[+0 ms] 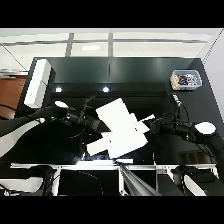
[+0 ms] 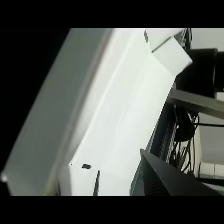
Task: Fold the box and place the chain.
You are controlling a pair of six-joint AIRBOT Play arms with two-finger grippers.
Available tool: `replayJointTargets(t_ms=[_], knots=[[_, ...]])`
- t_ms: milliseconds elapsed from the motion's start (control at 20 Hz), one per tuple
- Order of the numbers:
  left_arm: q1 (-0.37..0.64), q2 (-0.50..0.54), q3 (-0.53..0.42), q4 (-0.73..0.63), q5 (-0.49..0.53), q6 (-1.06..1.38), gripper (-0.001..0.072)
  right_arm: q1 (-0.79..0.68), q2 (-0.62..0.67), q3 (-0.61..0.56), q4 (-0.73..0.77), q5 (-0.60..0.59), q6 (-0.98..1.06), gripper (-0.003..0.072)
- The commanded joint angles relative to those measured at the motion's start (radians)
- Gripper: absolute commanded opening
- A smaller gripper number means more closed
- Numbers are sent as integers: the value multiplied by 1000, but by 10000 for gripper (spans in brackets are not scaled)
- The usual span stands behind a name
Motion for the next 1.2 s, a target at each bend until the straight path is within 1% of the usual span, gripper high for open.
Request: replayJointTargets(t_ms=[0,50,100,150,200,250,300,350,400,500,600,700,750,800,900,1000,1100,1150], knots=[[-14,-17,23,48,7,31,463,0,0,0,-1,0,5,41],[-14,-17,23,33,14,31,454,0,0,0,-1,0,5,42],[-14,-17,23,18,14,37,357,0,0,0,-3,0,5,41],[-14,-17,23,13,12,38,284,0,0,0,-3,0,10,42],[-14,-17,23,13,6,47,253,0,0,0,-2,-1,27,42],[-14,-17,23,13,-5,63,173,0,0,0,-3,2,38,49],[-14,-17,23,13,-18,77,137,0,0,1,-3,3,53,211],[-14,-17,27,19,-27,80,67,-2,0,6,-9,6,58,514],[-13,-17,40,32,-45,81,29,-13,0,26,-39,31,58,701],[-12,-16,77,48,-84,81,27,-65,1,112,-166,124,58,703],[-14,-1,126,82,-90,82,25,-132,1,233,-315,237,56,702],[-35,26,187,185,-95,99,25,-175,1,344,-463,329,25,702],[-53,45,222,256,-91,120,24,-176,1,375,-526,363,-20,702],[-76,67,244,309,-67,144,23,-177,0,380,-547,386,-72,702],[-132,131,251,362,42,261,24,-158,0,369,-549,423,-165,702],[-178,158,251,404,135,401,26,-102,0,333,-548,421,-234,702],[-195,147,251,406,205,443,27,-27,0,270,-516,359,-271,702],[-195,137,251,407,215,446,28,14,0,235,-497,314,-300,702]])
